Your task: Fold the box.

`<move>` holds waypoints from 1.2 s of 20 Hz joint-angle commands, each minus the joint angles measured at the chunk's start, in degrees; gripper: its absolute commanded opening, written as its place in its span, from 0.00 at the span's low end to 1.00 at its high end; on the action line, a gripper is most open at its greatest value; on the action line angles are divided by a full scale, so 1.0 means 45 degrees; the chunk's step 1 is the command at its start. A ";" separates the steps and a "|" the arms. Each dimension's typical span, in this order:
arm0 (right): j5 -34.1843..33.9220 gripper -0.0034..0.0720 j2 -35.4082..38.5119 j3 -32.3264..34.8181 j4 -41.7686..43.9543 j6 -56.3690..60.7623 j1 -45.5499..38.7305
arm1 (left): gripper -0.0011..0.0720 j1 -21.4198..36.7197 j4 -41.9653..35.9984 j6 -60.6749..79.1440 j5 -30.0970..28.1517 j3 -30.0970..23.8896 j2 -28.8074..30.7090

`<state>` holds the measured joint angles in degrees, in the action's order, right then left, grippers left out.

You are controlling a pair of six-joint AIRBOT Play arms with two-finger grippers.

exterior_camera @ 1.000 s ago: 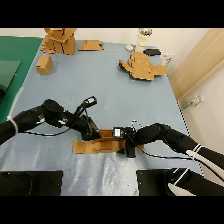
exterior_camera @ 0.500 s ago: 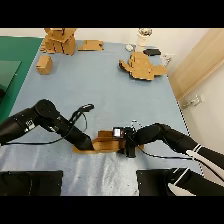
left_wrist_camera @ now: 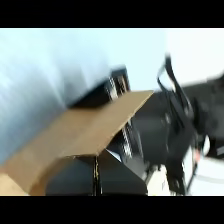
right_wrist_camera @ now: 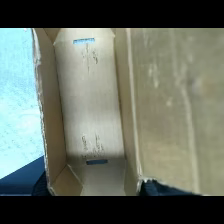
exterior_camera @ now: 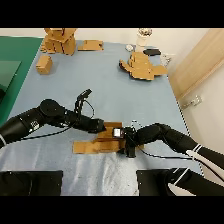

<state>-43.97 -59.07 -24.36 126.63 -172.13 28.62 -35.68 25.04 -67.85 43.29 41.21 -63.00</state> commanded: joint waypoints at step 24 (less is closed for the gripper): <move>0.0000 0.84 -0.0005 0.0010 0.0000 0.0000 0.0005 | 0.03 -0.0223 0.1117 0.1506 0.0141 0.1273 -0.2521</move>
<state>-43.97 -59.07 -24.36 126.63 -172.16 28.62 -36.73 30.11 -66.22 43.55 45.80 -75.96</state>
